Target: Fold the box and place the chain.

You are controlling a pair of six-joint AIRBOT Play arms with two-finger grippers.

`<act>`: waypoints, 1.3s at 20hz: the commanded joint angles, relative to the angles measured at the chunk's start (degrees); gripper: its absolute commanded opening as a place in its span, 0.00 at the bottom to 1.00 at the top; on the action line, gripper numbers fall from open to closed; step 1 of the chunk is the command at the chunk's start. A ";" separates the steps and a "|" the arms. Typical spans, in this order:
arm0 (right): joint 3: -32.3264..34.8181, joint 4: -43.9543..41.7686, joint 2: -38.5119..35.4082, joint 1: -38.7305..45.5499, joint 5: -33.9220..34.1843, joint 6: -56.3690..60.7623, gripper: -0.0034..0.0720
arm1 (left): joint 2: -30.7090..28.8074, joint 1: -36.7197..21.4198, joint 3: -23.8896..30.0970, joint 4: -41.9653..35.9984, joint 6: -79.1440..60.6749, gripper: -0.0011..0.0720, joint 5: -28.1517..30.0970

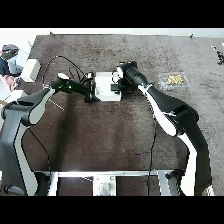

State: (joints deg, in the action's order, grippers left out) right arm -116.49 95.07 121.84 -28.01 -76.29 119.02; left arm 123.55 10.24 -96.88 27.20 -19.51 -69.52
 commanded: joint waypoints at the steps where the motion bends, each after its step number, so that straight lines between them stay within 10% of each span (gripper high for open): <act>1: -0.09 -0.33 -0.68 0.02 -0.44 -0.94 0.62 | -0.02 0.00 -0.02 -0.11 0.00 0.59 0.04; 21: -0.07 -1.42 -21.62 13.90 2.56 -26.71 0.61 | -0.02 0.00 -0.02 -0.31 0.00 0.59 0.04; 23: 0.02 -1.51 -21.81 20.02 0.74 -27.63 0.40 | -0.02 0.00 -0.02 -0.31 0.00 0.59 0.04; 26: 2.43 -4.33 -21.44 28.70 0.76 -27.80 0.36 | -0.02 0.00 -0.02 -0.31 0.00 0.59 0.07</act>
State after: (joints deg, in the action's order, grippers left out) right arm -115.44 93.06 100.95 -6.52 -75.22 92.97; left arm 123.55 10.24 -96.88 26.87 -19.49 -69.47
